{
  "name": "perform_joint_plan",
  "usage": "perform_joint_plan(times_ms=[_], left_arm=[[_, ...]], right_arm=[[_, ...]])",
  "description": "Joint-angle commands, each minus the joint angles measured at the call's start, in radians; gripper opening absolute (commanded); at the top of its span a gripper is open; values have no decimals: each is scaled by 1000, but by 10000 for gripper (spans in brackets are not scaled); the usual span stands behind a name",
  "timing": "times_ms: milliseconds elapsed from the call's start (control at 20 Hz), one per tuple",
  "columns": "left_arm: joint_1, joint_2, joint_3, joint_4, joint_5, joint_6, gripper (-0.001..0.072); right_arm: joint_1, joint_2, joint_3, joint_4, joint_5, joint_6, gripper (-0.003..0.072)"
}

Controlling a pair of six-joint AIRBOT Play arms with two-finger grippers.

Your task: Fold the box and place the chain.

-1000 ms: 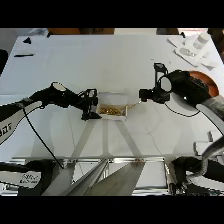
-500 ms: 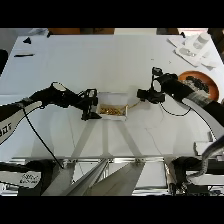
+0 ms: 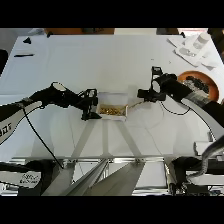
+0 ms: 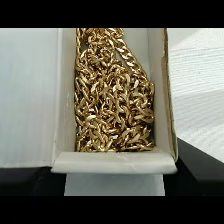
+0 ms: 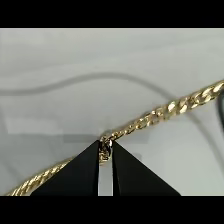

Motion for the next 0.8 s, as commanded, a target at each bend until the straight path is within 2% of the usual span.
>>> perform_joint_plan(times_ms=[0, 450, 750], left_arm=[[0, 0, 0, 0, 0, 0, 318], [0, 1, 0, 0, 0, 0, 318], [0, 0, 0, 0, 0, 0, 318]], right_arm=[[35, 55, 2, -30, 35, -59, 7], [233, 291, 2, -28, 151, -268, 7], [391, 305, 6, 1, 172, -360, 7]])
